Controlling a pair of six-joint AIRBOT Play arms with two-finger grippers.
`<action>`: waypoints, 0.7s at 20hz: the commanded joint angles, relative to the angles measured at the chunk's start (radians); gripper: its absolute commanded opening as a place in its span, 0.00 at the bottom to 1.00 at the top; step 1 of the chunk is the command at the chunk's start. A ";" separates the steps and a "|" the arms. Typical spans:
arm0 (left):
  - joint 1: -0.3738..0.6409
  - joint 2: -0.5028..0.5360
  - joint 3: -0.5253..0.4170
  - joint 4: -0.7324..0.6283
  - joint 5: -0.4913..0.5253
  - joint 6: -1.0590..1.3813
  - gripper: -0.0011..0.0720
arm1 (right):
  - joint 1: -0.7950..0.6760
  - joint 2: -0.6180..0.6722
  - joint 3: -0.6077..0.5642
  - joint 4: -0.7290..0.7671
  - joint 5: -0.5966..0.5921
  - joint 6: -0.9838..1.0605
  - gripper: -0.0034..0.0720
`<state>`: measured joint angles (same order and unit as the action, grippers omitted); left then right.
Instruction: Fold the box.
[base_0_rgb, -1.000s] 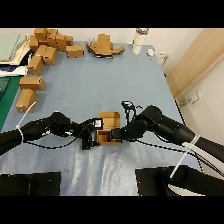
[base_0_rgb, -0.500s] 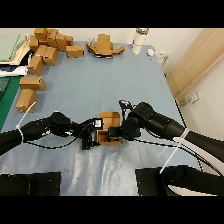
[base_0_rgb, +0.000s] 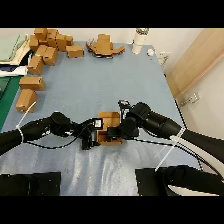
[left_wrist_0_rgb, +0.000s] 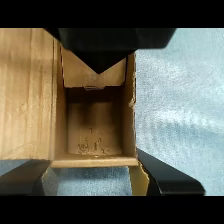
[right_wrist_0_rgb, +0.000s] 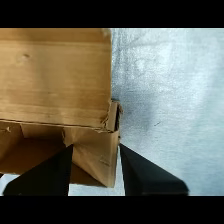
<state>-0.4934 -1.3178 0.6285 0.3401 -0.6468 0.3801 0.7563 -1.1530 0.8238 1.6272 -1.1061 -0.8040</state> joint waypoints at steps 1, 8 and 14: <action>0.000 0.000 0.001 0.000 0.000 0.000 0.64 | 0.000 -0.001 0.000 -0.003 -0.002 0.000 0.65; 0.000 0.000 0.001 0.000 0.001 0.000 0.64 | 0.013 -0.001 0.002 0.032 -0.028 0.072 0.65; 0.000 0.000 0.001 0.000 0.000 0.000 0.64 | 0.041 -0.072 0.075 0.008 -0.068 0.114 0.63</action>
<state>-0.4931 -1.3178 0.6285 0.3408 -0.6464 0.3801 0.7776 -1.1862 0.8555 1.6581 -1.1496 -0.7124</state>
